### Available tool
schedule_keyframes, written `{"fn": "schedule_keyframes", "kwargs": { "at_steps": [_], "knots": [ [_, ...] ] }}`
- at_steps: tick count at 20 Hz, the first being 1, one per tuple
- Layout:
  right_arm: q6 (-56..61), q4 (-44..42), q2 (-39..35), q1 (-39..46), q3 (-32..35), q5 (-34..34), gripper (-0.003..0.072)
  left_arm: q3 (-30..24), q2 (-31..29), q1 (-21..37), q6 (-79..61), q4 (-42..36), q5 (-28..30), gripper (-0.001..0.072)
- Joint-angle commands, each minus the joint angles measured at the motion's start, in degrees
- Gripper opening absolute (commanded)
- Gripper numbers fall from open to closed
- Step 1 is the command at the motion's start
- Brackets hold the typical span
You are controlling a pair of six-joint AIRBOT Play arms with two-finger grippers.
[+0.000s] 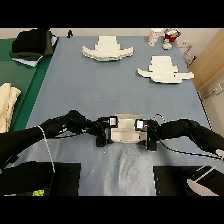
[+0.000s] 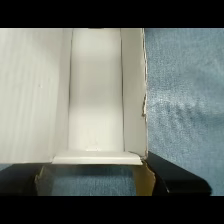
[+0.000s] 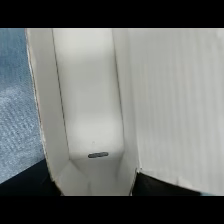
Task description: Fold the box.
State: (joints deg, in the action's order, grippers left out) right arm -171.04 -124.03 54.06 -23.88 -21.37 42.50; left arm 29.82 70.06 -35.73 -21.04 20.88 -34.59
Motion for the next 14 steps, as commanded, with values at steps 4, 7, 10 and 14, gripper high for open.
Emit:
{"fn": "schedule_keyframes", "kwargs": {
  "at_steps": [4,7,10,14],
  "knots": [
    [0.0,0.0,0.0,0.0,0.0,0.0,0.0508,0.1,0.0,0.0,-0.2,-0.1,-0.1,0.0486],
    [0.0,0.0,0.0,0.0,0.0,0.0,0.0508,0.1,0.0,0.0,-0.2,-0.1,-0.1,0.0487],
    [0.0,0.0,0.0,0.0,0.0,0.0,0.0508,0.1,0.0,0.0,-0.1,-0.1,-0.1,0.0486],
    [0.0,0.0,0.0,0.0,0.0,0.0,0.0508,0.0,0.0,0.0,0.0,-0.1,-0.1,0.0486]
  ]
}}
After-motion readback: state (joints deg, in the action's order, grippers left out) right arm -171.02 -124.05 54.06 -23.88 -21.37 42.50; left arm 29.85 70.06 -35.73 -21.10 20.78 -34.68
